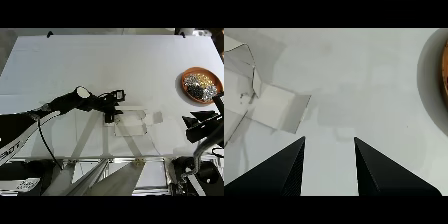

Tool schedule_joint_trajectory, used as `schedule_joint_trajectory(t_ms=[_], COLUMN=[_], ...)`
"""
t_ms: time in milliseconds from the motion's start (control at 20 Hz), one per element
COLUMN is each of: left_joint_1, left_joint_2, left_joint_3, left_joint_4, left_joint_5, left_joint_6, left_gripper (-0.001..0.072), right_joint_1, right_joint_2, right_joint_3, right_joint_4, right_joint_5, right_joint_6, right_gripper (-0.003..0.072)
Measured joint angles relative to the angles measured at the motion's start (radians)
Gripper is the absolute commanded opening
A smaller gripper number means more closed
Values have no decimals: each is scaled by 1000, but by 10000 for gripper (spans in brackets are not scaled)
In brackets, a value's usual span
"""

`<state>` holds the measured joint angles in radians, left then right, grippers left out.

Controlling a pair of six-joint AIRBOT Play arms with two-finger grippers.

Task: Fold the box and place the chain.

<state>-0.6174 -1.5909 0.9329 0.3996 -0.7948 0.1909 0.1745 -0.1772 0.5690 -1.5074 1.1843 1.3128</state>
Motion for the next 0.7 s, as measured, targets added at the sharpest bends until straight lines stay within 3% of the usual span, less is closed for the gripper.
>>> schedule_joint_trajectory(t_ms=[700], left_joint_1=[0], left_joint_2=[-3], left_joint_3=[0], left_joint_4=[26], left_joint_5=[-3], left_joint_6=[0], left_gripper=[11], right_joint_1=[0], right_joint_2=[0], right_joint_3=[0], right_joint_4=[0], right_joint_5=[0], right_joint_6=[0], right_gripper=[350])
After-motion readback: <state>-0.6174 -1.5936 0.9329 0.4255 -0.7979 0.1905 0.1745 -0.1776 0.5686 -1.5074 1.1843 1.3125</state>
